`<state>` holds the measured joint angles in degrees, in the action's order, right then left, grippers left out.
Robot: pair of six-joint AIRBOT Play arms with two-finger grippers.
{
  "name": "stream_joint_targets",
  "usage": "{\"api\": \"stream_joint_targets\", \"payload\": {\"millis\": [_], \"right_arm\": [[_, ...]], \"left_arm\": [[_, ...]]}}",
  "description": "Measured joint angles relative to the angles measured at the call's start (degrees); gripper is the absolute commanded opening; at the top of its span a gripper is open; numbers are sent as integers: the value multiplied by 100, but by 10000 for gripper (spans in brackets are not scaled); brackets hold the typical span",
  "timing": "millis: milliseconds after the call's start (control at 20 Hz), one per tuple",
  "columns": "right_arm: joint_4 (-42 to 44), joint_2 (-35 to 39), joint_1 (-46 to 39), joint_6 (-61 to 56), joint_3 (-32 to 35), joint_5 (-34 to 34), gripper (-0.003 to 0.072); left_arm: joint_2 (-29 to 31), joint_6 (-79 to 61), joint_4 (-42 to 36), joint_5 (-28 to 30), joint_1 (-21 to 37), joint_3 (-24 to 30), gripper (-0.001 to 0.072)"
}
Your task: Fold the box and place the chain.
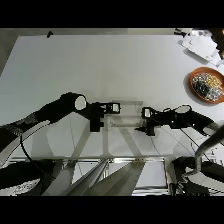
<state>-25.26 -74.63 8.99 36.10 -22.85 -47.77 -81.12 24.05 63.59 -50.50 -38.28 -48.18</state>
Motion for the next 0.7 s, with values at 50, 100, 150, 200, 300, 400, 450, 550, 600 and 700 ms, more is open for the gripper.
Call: {"api": "stream_joint_targets", "payload": {"millis": [50,100,150,200,300,400,450,550,600,700], "right_arm": [[0,0,0,-2,0,0,292],[0,0,0,-2,0,0,292],[0,0,0,-2,0,0,292],[0,0,0,-2,0,0,292],[2,0,-2,-4,0,0,292],[2,0,-2,-7,0,0,292],[0,0,-2,-4,0,0,292],[0,0,-2,-2,0,0,292],[0,0,-2,-2,0,0,292],[-2,0,-2,-2,0,0,292]], "left_arm": [[-2,-31,-46,127,0,50,457],[-4,-72,-101,295,0,92,457],[-9,-105,-146,409,0,120,456],[-9,-136,-201,540,0,140,456],[-9,-164,-247,693,0,166,456],[-2,-192,-275,828,-2,184,452],[7,-205,-289,914,0,184,392],[42,-356,-361,881,-2,190,341],[61,-492,-411,835,-11,192,335],[96,-761,-516,702,-52,195,330]]}}
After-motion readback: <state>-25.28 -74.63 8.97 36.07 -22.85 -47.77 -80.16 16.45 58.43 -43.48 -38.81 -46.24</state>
